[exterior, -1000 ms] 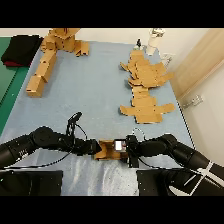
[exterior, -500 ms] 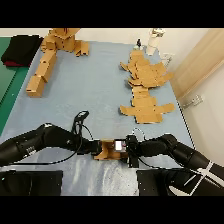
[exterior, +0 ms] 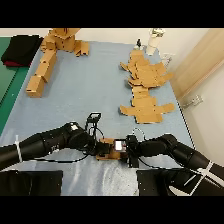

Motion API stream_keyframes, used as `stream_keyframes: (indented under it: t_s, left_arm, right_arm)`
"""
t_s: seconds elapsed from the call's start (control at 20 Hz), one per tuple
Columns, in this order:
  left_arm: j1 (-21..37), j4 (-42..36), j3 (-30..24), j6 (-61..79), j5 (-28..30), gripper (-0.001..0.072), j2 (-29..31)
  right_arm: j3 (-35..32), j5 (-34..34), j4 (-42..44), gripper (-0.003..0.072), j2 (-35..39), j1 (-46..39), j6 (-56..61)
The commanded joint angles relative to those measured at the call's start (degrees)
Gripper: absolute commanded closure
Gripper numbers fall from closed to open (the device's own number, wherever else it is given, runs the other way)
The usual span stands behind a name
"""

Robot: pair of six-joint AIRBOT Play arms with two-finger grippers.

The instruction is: Fold the box.

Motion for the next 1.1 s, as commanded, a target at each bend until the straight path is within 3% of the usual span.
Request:
stream_keyframes:
  t_s: [0.0, 0.2, 0.35, 0.8, 0.85, 0.9, 0.95, 1.05]
  left_arm:
    - [-2.58, 6.99, 2.64, -7.63, -2.29, 0.0229, -1.92]
    - [-5.90, 7.69, 3.82, -10.45, -3.32, 0.0229, -5.09]
    - [-7.72, 12.61, 4.11, -16.28, -6.03, 0.0230, -5.40]
    - [-8.15, 14.47, 7.19, -19.41, -7.13, 0.0251, -8.96]
    - [-8.15, 14.56, 8.07, -19.39, -7.41, 0.0308, -9.79]
    - [-8.15, 14.73, 8.50, -19.41, -7.43, 0.0469, -10.32]
    - [-8.15, 14.71, 8.59, -19.45, -7.50, 0.0557, -10.43]
    - [-8.15, 14.71, 8.68, -19.45, -9.05, 0.0683, -10.40]
  right_arm:
    - [0.02, 0.00, 0.00, 0.0321, 0.04, 0.00, -0.02]
    - [0.02, 0.00, 0.00, 0.0321, 0.04, 0.00, -0.02]
    - [0.02, 0.02, -0.02, 0.0321, 0.04, 0.00, -0.02]
    - [0.02, 0.02, 0.00, 0.0321, 0.04, 0.00, -0.02]
    - [0.02, 0.02, 0.00, 0.0321, 0.04, 0.00, -0.02]
    - [0.02, 0.00, -0.02, 0.0321, 0.04, 0.00, -0.02]
    - [0.02, 0.00, -0.02, 0.0321, 0.04, 0.00, -0.02]
    - [0.02, 0.02, 0.00, 0.0321, 0.04, 0.00, -0.02]
